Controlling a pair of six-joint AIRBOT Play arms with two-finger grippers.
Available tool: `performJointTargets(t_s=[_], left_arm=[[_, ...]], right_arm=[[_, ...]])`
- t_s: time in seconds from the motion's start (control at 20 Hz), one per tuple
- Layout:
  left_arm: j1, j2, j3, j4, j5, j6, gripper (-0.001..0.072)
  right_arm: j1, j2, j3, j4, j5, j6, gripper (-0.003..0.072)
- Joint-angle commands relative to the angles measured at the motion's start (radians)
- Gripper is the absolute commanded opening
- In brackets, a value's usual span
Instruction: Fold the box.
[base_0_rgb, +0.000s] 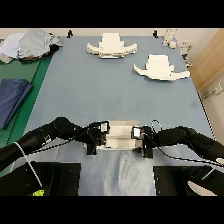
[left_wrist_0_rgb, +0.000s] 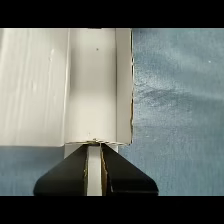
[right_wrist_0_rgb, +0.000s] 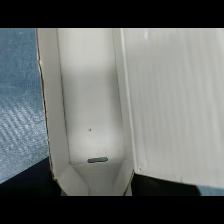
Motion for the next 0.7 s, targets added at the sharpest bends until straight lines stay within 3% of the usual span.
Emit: performJointTargets(t_s=[0.0,0.25,0.3,0.35,0.4,0.65], left_arm=[[-0.032,-0.019,0.005,-0.064,0.041,0.032,0.0125],[-0.053,-0.036,0.006,-0.102,0.044,0.051,0.0133],[-0.053,-0.036,0.006,-0.102,0.044,0.051,0.0317],[-0.053,-0.036,0.006,-0.102,0.044,0.051,0.0612],[-0.052,-0.036,0.006,-0.102,0.043,0.051,0.0659],[-0.052,-0.036,0.006,-0.101,0.043,0.045,0.0639]], right_arm=[[0.000,0.000,0.000,0.001,0.002,-0.002,0.0462],[0.000,0.000,0.000,0.001,0.002,-0.002,0.0462],[0.000,0.000,0.000,0.001,0.002,-0.002,0.0462],[0.000,0.000,0.000,0.001,0.002,-0.002,0.0462],[0.000,0.000,0.000,0.001,0.002,-0.002,0.0462],[0.000,0.000,0.000,0.001,0.002,-0.002,0.0462]])
